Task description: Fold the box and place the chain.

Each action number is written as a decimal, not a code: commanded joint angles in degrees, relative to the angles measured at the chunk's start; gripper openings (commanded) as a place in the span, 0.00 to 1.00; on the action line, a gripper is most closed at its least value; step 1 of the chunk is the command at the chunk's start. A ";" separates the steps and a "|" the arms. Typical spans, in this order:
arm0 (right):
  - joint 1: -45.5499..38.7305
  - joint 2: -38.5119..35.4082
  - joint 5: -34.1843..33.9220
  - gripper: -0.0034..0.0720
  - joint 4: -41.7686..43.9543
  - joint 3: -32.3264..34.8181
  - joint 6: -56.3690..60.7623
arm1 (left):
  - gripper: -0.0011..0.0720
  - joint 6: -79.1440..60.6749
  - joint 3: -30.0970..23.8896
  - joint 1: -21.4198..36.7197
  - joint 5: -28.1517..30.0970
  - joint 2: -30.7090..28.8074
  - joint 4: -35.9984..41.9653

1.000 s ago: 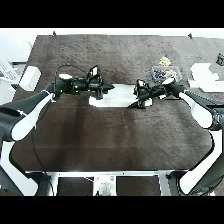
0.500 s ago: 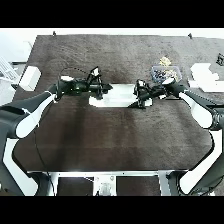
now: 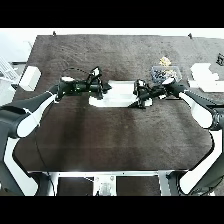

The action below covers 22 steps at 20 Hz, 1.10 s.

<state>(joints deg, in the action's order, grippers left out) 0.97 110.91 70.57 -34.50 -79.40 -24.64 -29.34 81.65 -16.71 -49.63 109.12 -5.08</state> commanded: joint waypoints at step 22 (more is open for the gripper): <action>0.02 0.02 0.00 0.83 -0.04 0.00 0.00 | 0.04 1.66 1.40 -1.25 -2.25 0.26 -2.23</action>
<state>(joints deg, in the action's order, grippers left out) 0.95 110.93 70.54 -34.57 -79.40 -24.69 -26.72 82.24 -18.35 -50.72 110.30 -7.84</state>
